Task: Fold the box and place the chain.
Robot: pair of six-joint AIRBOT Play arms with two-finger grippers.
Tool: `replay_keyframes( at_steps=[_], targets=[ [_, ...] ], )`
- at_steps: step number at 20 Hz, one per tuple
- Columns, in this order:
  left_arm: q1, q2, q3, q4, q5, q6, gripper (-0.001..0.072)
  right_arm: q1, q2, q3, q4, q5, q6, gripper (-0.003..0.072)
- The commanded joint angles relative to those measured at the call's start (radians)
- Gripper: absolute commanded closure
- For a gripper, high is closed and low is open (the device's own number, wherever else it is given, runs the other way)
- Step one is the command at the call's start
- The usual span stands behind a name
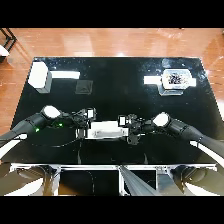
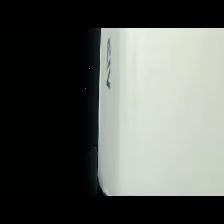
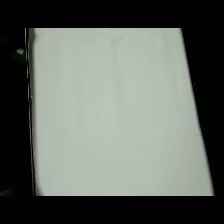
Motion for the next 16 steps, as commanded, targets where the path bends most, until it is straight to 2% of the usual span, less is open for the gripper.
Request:
replay_keyframes(
  at_steps=[1, 16],
  targets=[
    [0.0, -0.001, 0.0, 0.0, 0.0, 0.0, 0.0682, 0.003, -0.023, 0.006, -0.01, 0.015, 0.0, -0.0023],
    [0.0, -0.001, 0.0, 0.004, 0.005, 0.0, 0.0682, 0.044, -0.028, 0.006, -0.063, -0.04, 0.053, -0.0021]
  ],
)
